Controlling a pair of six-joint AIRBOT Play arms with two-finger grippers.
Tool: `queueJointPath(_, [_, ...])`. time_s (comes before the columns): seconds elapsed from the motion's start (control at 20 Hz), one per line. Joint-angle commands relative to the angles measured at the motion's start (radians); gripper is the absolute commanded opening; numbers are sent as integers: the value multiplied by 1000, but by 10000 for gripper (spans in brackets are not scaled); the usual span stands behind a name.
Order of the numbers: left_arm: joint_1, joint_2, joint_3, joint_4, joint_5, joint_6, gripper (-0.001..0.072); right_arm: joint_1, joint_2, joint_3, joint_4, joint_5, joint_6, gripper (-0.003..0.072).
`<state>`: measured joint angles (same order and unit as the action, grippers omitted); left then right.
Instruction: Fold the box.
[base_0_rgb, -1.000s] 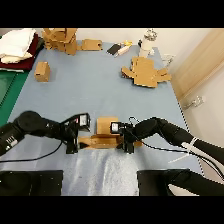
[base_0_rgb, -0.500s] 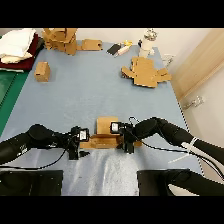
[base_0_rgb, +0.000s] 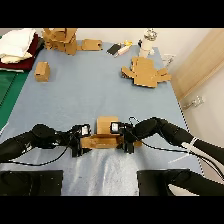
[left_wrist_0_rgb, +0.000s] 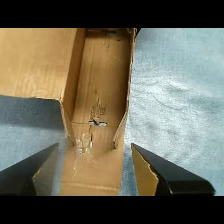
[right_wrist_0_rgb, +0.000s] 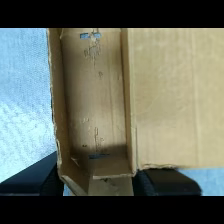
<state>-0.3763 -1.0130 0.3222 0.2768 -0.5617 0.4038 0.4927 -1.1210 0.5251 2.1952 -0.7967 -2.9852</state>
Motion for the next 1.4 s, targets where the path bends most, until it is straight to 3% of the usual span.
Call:
queueJointPath(0.0, [0,-3,1,14,-14,-8,692,0,0,-1,0,0,0,497])
queueJointPath(0.2, [-1,-3,13,14,-50,-2,692,0,0,-1,0,0,0,497])
queueJointPath(0.25, [-5,-5,21,11,-50,6,653,0,0,-1,0,0,0,497])
queueJointPath(0.3, [-7,-8,31,11,-51,20,532,0,0,-1,0,0,0,497])
queueJointPath(0.35, [-9,-18,42,12,-51,32,465,0,0,-1,0,0,0,497])
queueJointPath(0.5, [-11,-58,64,13,-52,34,466,0,0,-1,0,0,0,498])
queueJointPath(0.55, [-11,-65,65,12,-52,34,436,0,0,-1,0,0,0,497])
queueJointPath(0.6, [-11,-69,65,13,-56,34,242,0,0,-1,0,0,0,497])
queueJointPath(0.65, [-11,-70,65,13,-67,34,164,0,0,-1,0,0,0,498])
queueJointPath(0.9, [-24,-84,70,-7,-74,89,163,0,0,-1,0,0,0,497])
queueJointPath(1.15, [-55,-85,71,-121,-68,187,160,0,0,-1,0,0,0,497])
queueJointPath(1.2, [-55,-85,71,-120,-66,188,52,0,0,-1,0,0,0,497])
queueJointPath(1.35, [-54,-87,71,-121,-66,188,43,0,0,-1,0,0,0,498])
